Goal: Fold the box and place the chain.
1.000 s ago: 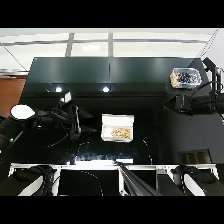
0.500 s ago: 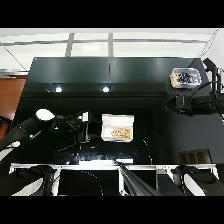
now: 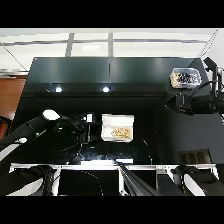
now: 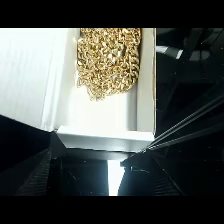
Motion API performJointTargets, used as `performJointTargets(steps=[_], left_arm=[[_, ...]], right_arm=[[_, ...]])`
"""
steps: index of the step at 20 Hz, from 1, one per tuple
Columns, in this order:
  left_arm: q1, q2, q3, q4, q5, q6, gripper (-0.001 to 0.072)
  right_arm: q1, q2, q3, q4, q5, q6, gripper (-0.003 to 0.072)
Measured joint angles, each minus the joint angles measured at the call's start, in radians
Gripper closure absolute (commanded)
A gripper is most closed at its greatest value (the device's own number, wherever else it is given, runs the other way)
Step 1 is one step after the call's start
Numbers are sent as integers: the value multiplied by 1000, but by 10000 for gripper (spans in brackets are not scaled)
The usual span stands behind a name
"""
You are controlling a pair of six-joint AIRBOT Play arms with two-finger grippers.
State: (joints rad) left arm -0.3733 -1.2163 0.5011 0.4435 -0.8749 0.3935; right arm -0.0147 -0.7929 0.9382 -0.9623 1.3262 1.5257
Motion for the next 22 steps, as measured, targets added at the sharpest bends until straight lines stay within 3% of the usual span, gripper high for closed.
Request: performJointTargets(steps=[16,18,20,22], left_arm=[[-61,-34,32,-3,4,-31,8],[-70,-35,34,-2,10,-32,65],[-75,-36,35,-2,19,-37,299],[-79,-36,35,-2,22,-42,335]], right_arm=[[0,0,0,-5,-10,-1,299],[0,0,0,-14,-10,-1,299],[0,0,0,-26,-8,-1,295],[0,0,0,-32,-8,-4,-34]])
